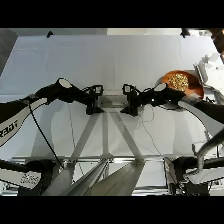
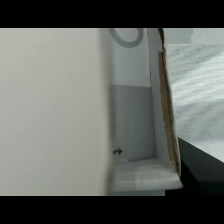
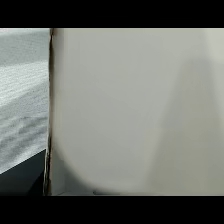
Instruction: Fold the box and place the chain.
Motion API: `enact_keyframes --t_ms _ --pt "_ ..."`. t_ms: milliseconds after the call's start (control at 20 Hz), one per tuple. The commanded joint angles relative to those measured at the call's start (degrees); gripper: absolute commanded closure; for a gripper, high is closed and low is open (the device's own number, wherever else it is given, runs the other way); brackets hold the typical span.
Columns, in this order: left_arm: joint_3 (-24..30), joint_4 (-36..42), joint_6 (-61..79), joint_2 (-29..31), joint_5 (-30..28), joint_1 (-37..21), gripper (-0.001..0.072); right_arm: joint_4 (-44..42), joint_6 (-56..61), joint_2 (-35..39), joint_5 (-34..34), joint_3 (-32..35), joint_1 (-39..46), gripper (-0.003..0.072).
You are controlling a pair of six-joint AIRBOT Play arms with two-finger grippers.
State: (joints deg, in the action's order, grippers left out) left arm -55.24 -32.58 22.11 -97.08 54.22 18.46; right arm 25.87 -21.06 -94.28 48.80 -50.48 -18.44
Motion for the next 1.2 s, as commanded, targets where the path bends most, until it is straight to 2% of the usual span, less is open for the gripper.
enact_keyframes --t_ms 0,550,650,800,850,900,950,1150 --pt "0.02 -0.04 -0.07 -0.04 -0.85 0.02 0.0551 -0.02 0.00 0.00 0.04 0.02 0.00 0.0356" --pt "0.02 -0.04 -0.07 -0.04 -0.85 0.02 0.0551 -0.24 -0.02 0.00 -0.04 0.02 0.00 0.0362" --pt "0.00 -0.04 -0.07 -0.04 -0.85 0.02 0.0551 -0.22 -0.02 0.00 -0.37 0.02 0.00 0.0497" --pt "0.02 -0.04 -0.07 -0.04 -0.85 0.02 0.0551 -0.24 0.00 0.00 0.33 0.02 -0.02 0.0505" --pt "0.02 -0.04 -0.07 -0.04 -0.85 0.02 0.0551 -0.20 0.00 0.00 0.24 0.02 0.00 0.0376" --pt "0.02 -0.04 -0.07 -0.04 -0.85 0.02 0.0551 -0.15 0.04 0.07 -0.02 0.02 0.00 0.0101" --pt "0.00 -0.04 -0.07 -0.04 -0.85 0.02 0.0551 -0.17 0.04 0.31 -0.26 0.00 0.00 -0.0013" --pt "0.00 -0.04 -0.07 -0.04 -0.83 0.02 0.0551 8.39 4.26 4.04 -0.35 0.00 0.00 -0.0012"
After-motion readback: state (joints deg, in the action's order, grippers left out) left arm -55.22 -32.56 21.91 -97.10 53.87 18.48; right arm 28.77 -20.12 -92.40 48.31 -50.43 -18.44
